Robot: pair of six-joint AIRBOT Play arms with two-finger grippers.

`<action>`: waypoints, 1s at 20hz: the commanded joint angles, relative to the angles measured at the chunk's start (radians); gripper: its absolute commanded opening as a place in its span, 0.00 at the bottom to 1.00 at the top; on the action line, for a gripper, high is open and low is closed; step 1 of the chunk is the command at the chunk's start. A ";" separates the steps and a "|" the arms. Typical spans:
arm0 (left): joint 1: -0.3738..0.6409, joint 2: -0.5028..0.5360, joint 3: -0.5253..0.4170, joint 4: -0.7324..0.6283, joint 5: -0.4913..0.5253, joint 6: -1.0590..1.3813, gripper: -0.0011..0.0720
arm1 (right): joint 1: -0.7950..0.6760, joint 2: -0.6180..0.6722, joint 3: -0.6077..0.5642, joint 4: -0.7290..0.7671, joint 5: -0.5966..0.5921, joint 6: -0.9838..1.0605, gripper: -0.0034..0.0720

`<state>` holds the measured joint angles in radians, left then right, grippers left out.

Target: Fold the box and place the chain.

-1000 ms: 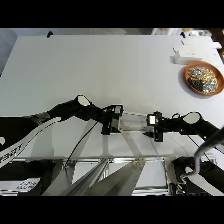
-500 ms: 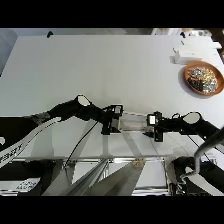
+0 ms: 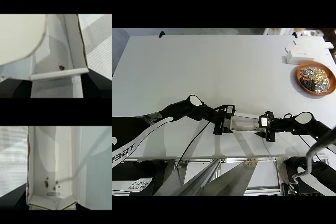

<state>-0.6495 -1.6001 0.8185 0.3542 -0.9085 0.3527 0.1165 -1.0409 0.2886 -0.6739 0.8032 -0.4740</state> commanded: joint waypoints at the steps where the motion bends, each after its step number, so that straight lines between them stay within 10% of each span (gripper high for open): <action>1: 0.000 0.000 0.001 0.001 -0.002 0.000 0.30 | 0.000 0.000 0.001 -0.002 0.030 -0.006 0.58; 6: 0.000 0.000 0.001 0.001 -0.002 0.000 0.30 | 0.000 0.000 0.001 -0.002 0.030 -0.005 0.60; 8: 0.000 0.000 0.001 0.001 -0.002 0.000 0.30 | 0.000 0.001 0.002 -0.006 0.012 -0.003 0.98; 20: 0.000 0.000 0.000 0.001 -0.002 0.000 0.30 | 0.000 0.333 0.002 -0.424 0.055 0.476 0.97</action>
<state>-0.6498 -1.6001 0.8185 0.3546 -0.9108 0.3538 0.1165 -0.8165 0.2897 -0.9638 0.8352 -0.1501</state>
